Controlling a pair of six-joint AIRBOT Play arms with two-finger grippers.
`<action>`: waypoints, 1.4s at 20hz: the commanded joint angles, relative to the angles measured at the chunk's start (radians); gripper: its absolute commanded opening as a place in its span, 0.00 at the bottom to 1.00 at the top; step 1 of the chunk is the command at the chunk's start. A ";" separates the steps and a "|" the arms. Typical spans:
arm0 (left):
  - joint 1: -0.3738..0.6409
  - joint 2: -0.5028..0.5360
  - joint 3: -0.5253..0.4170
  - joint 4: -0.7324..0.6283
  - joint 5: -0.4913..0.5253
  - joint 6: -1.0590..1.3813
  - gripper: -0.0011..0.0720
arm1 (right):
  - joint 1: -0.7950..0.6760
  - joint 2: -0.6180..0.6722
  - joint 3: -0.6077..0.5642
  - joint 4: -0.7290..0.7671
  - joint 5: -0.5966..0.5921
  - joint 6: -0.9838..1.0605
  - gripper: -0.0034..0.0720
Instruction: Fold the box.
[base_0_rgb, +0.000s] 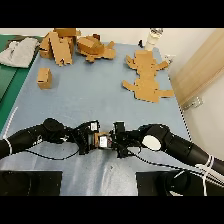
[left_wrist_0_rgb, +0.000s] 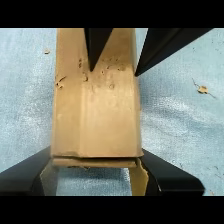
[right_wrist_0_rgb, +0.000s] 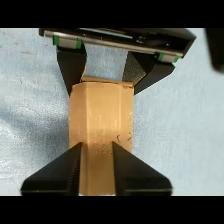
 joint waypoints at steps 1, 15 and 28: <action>0.000 -0.001 0.001 0.001 -0.001 0.001 0.42 | 0.014 0.044 0.001 -0.057 0.000 0.068 0.30; 0.000 -0.001 0.001 0.001 -0.001 0.001 0.42 | 0.014 0.047 0.002 -0.054 0.083 0.111 0.19; 0.000 0.000 0.001 0.001 -0.001 0.001 0.42 | -0.013 0.242 0.098 -0.068 0.171 0.860 0.24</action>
